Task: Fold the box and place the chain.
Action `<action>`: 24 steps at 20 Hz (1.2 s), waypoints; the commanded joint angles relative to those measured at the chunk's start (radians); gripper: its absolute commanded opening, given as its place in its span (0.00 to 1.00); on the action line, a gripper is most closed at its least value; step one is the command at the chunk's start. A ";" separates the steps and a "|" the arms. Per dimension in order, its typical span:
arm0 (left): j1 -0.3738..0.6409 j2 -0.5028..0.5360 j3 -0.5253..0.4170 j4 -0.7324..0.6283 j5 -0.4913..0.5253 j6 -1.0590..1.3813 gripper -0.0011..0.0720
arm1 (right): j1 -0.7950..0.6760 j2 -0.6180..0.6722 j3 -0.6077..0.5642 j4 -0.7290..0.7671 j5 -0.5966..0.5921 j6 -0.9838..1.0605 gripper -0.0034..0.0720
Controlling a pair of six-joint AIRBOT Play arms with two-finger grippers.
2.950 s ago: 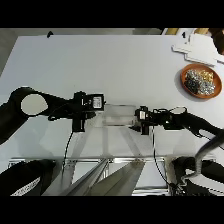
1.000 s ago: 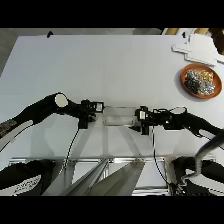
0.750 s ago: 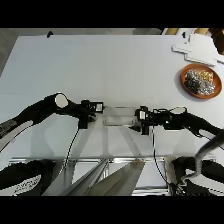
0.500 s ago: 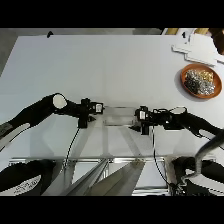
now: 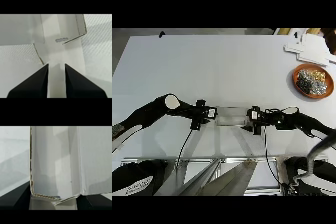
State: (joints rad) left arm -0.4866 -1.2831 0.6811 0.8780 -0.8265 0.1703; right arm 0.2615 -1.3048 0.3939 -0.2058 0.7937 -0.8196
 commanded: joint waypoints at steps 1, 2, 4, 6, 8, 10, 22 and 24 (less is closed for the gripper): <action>-0.004 -0.019 0.000 -0.004 0.011 0.010 0.33 | 0.000 0.000 0.001 0.000 0.000 0.000 0.59; -0.008 -0.019 0.000 -0.007 0.018 0.010 0.33 | 0.000 0.000 0.001 0.000 0.000 0.000 0.59; -0.019 -0.019 0.000 -0.015 0.027 0.010 0.33 | 0.000 0.000 0.001 0.000 0.000 0.000 0.59; -0.032 -0.019 0.000 -0.018 0.029 0.010 0.32 | 0.000 0.000 0.001 0.000 0.000 0.000 0.59; -0.039 -0.026 0.000 -0.023 0.027 0.009 0.30 | 0.000 0.000 0.001 0.000 0.000 0.000 0.59; -0.039 -0.037 0.000 -0.031 0.005 0.009 0.29 | 0.000 0.000 0.001 0.000 0.000 0.000 0.59; -0.049 -0.029 0.000 -0.100 -0.059 -0.004 0.29 | 0.000 0.000 0.001 0.000 0.000 0.000 0.59; -0.048 -0.015 0.000 -0.100 -0.068 -0.027 0.29 | 0.000 0.000 0.001 0.000 0.000 0.000 0.59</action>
State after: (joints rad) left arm -0.5358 -1.3106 0.6811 0.7856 -0.8749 0.1654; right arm 0.2615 -1.3048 0.3939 -0.2058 0.7944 -0.8200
